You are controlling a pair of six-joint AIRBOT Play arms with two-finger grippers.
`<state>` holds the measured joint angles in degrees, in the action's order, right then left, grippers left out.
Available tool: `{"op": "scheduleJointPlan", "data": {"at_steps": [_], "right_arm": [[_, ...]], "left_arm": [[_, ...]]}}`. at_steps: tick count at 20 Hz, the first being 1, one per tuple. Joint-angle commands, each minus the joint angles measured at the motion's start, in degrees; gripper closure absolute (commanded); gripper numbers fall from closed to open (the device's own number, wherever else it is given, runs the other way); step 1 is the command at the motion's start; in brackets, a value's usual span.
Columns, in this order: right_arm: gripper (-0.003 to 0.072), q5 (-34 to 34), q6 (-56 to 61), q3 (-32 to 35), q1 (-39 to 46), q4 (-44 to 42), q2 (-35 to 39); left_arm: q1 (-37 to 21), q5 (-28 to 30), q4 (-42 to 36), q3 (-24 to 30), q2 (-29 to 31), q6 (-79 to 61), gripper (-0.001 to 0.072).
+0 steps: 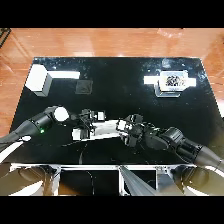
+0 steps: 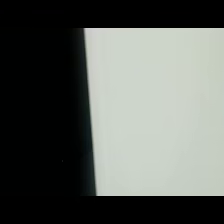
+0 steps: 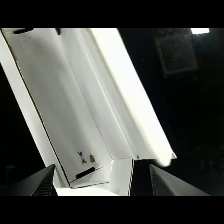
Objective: Fold the box and place the chain.
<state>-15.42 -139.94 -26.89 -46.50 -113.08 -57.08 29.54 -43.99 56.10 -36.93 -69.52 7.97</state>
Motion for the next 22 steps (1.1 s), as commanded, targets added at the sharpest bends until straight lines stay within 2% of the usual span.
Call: {"op": "scheduleJointPlan", "data": {"at_steps": [1, 8, 10, 12, 15, 19, 22], "right_arm": [[-0.0011, -0.3, 0.0, -0.1, 0.0, 0.9, 0.0], [-0.0011, -0.2, -1.5, -0.2, -0.2, 0.4, 0.0], [-0.0012, -0.3, -1.9, -0.8, 0.1, -3.9, 0.0], [-0.0012, -0.5, -3.7, -1.2, 0.5, -4.3, -0.1], [-0.0011, -3.9, -4.6, -2.3, 0.4, -4.4, -2.1], [-0.0011, -5.2, -13.0, -4.4, 0.4, -10.9, -5.0], [-0.0011, -9.0, -15.3, -5.7, 1.2, -13.6, -6.9]], "left_arm": [[0.0, 0.0, 0.0, -0.1, 0.0, 0.0, 0.0688], [0.0, 0.0, 0.0, -0.1, 0.0, 0.0, 0.0688], [0.0, 0.0, 0.0, -0.1, 0.0, 0.0, 0.0688], [0.0, 0.0, 0.0, -0.1, 0.0, 0.1, 0.0688], [0.0, 0.0, 0.0, -0.1, 0.0, 0.1, 0.0688], [0.0, 0.0, 0.0, -0.1, 0.0, 0.1, 0.0689], [0.0, 0.0, 0.0, -0.1, 0.0, 0.0, 0.0688]]}}
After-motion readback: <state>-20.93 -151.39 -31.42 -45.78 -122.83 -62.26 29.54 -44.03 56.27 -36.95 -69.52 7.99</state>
